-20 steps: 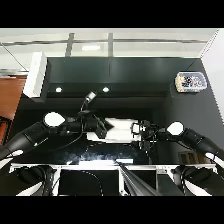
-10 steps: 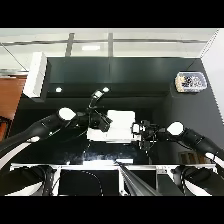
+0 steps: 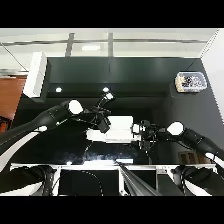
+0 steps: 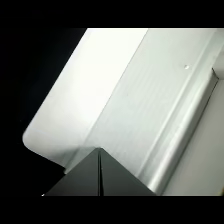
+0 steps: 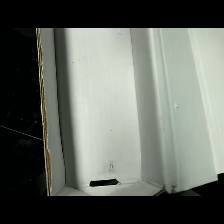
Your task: Fold the box and place the chain.
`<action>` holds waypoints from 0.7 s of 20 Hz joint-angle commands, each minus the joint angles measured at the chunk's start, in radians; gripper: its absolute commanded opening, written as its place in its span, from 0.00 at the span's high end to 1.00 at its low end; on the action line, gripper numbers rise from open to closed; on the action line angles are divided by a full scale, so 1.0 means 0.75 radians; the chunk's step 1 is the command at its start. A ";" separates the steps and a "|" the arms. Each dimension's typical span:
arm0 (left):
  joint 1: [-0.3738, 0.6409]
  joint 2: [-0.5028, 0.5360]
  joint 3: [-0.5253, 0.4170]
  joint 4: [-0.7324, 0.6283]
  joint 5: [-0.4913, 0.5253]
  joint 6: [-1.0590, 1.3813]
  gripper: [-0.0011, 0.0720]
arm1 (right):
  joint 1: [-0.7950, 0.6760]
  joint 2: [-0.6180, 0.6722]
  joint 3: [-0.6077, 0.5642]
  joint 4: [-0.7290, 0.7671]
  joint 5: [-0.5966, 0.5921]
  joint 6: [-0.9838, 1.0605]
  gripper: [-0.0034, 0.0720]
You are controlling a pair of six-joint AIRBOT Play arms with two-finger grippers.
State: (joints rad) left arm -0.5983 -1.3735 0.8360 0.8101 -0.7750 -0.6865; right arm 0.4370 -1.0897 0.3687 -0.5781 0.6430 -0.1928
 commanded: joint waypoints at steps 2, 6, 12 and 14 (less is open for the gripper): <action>0.091 0.085 0.060 0.064 -0.220 -0.054 0.95 | -0.001 0.001 0.000 0.001 0.001 0.003 0.39; 0.207 0.270 -0.032 0.051 -0.390 -0.059 0.95 | -0.001 0.001 0.000 0.001 0.001 0.003 0.39; 0.229 0.552 -0.388 -0.067 -0.259 0.216 0.94 | -0.001 0.001 0.000 0.001 0.001 0.003 0.39; 0.193 0.539 -0.423 -0.065 -0.247 0.267 0.50 | -0.001 0.001 0.000 0.001 0.001 0.003 0.39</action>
State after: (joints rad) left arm -0.4385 -1.0019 0.5892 0.7933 -0.9817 -0.5907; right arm 0.4370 -1.0897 0.3687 -0.5774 0.6430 -0.1902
